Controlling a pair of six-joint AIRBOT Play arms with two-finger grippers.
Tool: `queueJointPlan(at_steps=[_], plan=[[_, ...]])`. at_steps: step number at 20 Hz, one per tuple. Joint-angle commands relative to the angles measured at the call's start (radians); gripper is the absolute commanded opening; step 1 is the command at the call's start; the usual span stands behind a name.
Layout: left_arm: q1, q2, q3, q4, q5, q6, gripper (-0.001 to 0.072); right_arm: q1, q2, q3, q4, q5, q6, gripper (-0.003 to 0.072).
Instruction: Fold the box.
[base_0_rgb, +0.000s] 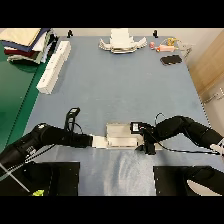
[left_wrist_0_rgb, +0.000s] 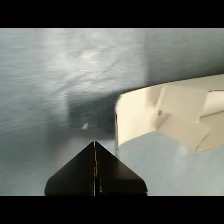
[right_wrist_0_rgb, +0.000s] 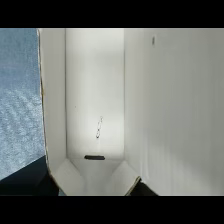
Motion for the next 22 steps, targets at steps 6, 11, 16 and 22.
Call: queueJointPlan(at_steps=[6, 11, 16, 22], plan=[[-0.090, -0.077, 0.049, -0.216, 0.150, 0.161, 0.0016, 0.000, 0.001, 0.001, 0.000, 0.000, 0.000, 0.0462], [-0.090, -0.076, 0.069, -0.213, 0.149, 0.161, 0.0356, 0.000, 0.001, 0.001, 0.000, 0.000, 0.000, 0.0462], [-0.090, -0.076, 0.069, -0.213, 0.145, 0.164, 0.0345, 0.000, 0.001, 0.001, 0.000, 0.000, 0.000, 0.0462], [-0.090, -0.074, 0.089, -0.214, 0.136, 0.163, 0.0347, 0.000, 0.001, 0.001, 0.000, 0.000, 0.000, 0.0462]])
